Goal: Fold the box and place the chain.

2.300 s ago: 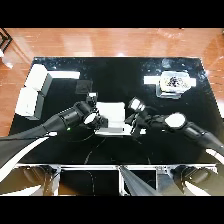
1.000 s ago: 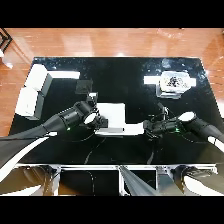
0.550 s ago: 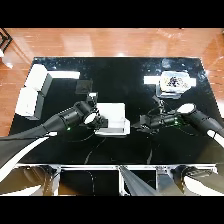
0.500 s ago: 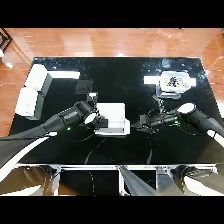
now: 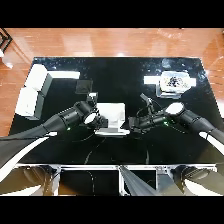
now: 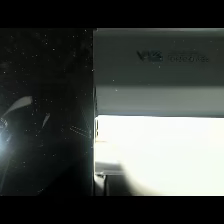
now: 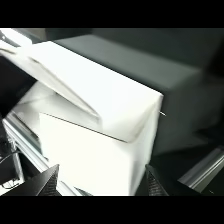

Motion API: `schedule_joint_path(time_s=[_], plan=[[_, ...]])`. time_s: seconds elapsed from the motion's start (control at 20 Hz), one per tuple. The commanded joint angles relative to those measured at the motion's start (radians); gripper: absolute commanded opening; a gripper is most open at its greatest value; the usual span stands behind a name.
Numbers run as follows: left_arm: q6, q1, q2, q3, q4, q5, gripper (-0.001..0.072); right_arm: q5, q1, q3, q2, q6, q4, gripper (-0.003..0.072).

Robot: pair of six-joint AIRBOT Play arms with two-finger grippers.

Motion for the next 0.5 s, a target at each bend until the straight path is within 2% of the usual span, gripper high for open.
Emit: schedule_joint_path(time_s=[0.0,0.25,0.3,0.45], plan=[[0.0,0.0,0.0,0.0,0.0,-0.009,0.0019,-0.064,0.067,0.019,0.0,0.117,-0.074,0.0591],[0.0,0.0,0.0,0.0,0.0,-0.013,0.0019,-0.119,0.147,0.037,0.0,0.199,-0.14,0.0588],[0.0,0.0,0.0,0.0,0.0,-0.013,0.0019,-0.124,0.158,0.051,0.0,0.226,-0.179,0.0533],[0.0,0.0,0.0,0.0,0.0,-0.014,0.0019,-0.125,0.173,0.092,0.0,0.293,-0.268,0.0533]])
